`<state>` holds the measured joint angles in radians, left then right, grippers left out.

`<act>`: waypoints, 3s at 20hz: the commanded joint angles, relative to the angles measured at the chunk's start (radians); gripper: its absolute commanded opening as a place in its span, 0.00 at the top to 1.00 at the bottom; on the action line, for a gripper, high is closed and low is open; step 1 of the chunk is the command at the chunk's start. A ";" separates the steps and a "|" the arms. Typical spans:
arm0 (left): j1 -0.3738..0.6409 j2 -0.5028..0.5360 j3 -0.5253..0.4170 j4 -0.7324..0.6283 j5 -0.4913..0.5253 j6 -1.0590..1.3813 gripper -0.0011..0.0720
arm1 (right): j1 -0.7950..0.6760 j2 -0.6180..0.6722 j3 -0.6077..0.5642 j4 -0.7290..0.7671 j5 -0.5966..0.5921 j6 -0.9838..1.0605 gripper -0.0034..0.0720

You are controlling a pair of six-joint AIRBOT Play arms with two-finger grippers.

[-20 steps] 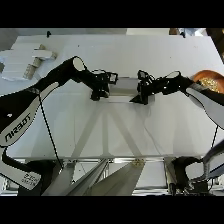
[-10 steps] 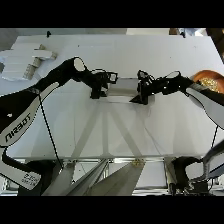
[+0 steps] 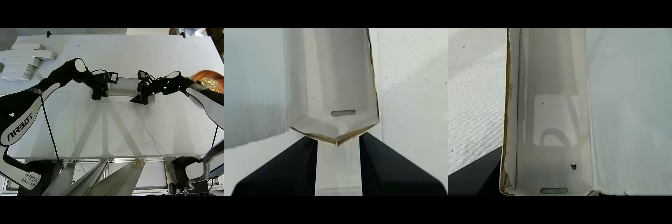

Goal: Fold the box and place the chain.

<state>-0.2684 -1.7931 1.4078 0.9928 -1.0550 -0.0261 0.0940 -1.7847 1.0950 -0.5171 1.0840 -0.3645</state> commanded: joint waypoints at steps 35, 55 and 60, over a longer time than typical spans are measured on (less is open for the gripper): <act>-0.016 -0.017 0.000 -0.125 0.011 -0.053 0.44 | 0.000 0.001 0.000 0.001 0.002 0.000 0.40; 0.113 0.143 -0.033 -0.087 -0.048 -0.120 0.98 | 0.000 0.001 0.000 0.001 0.002 0.000 0.40; 0.242 0.247 -0.128 -0.085 -0.047 -0.484 0.98 | 0.000 0.001 0.000 0.001 0.002 0.000 0.40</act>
<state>-0.0921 -1.5986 1.3258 0.9054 -1.1034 -0.3000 0.0944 -1.7847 1.0950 -0.5156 1.0847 -0.3637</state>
